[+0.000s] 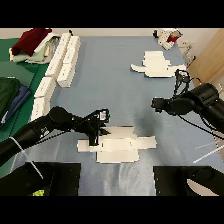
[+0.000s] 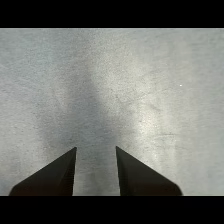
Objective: Fold the box.
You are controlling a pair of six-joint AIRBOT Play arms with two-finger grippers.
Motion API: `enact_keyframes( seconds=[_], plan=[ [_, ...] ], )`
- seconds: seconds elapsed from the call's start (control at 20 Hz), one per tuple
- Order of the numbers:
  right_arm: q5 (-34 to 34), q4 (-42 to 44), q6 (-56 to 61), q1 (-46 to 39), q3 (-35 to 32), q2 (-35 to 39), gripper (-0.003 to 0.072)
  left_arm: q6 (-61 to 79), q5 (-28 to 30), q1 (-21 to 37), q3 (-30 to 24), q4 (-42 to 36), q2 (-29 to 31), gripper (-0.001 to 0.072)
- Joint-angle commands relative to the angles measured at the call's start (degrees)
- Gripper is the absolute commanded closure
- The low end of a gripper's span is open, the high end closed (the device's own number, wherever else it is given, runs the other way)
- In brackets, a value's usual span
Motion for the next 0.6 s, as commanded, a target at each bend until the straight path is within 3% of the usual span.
enact_keyframes(
  seconds=[0.0, 0.55],
  plan=[
    [0.0, 0.0, 0.0, 0.0, 0.0, 0.0, 0.0320, 0.1, -2.1, 0.5, 0.3, -0.3, -1.1, 0.0696],
    [0.0, 1.1, 0.0, 0.2, 0.0, 0.0, 0.0320, 0.0, -4.1, 0.5, -0.2, -0.3, -2.9, 0.0695]
  ],
)
